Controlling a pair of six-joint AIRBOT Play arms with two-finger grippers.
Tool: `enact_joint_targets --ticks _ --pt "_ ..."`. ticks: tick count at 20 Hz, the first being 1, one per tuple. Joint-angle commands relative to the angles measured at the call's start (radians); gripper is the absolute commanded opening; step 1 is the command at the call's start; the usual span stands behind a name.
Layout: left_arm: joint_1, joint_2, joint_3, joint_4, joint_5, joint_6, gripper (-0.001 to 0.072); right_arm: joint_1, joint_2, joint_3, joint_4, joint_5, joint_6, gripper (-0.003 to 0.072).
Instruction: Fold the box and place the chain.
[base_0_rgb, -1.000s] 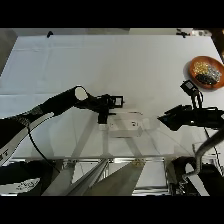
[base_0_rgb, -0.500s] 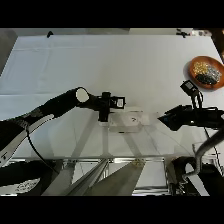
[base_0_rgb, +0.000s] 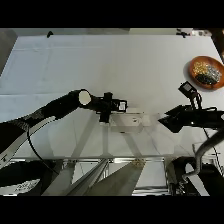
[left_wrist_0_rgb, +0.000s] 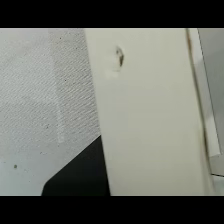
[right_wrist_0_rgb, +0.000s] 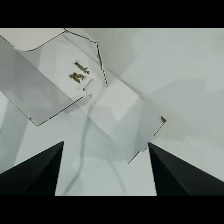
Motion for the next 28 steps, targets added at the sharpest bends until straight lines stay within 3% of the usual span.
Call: enact_joint_targets --ticks 1,3,7,9,11,12,13,17,24,28 --pt "-0.001 0.001 -0.001 0.005 0.001 0.000 0.0014 0.028 0.000 0.001 -0.005 0.042 -0.175 0.0667" --pt "-0.002 0.001 -0.001 0.004 0.000 0.000 0.0014 0.103 -0.010 -0.004 -0.007 0.033 -0.253 0.0667" --pt "-0.003 0.001 -0.001 0.004 0.000 0.000 0.0014 0.284 -0.038 -0.024 -0.143 -0.006 -0.263 0.0538" --pt "-0.003 0.001 -0.001 0.004 0.001 0.000 0.0014 0.351 -0.060 -0.024 -0.187 -0.020 -0.253 0.0539" --pt "-0.003 0.001 -0.001 0.004 0.000 0.000 0.0014 0.390 -0.074 -0.029 -0.188 -0.087 -0.253 0.0568" --pt "-0.003 0.001 -0.001 0.004 0.000 0.000 0.0014 0.408 -0.077 -0.037 -0.187 -0.140 -0.253 0.0702" --pt "-0.003 0.001 -0.001 0.004 0.000 0.000 0.0014 0.425 -0.080 -0.044 -0.185 -0.180 -0.254 0.0713" --pt "-0.003 0.001 -0.001 0.004 0.000 0.000 0.0014 0.483 -0.142 -0.052 -0.185 -0.206 -0.255 0.0714" --pt "-0.003 0.001 -0.001 0.004 0.000 0.000 0.0014 0.588 -0.220 -0.103 -0.180 -0.441 -0.227 0.0712" --pt "-0.003 0.001 -0.001 0.004 0.000 0.000 0.0014 0.627 -0.263 -0.121 -0.176 -0.467 -0.227 0.0706"
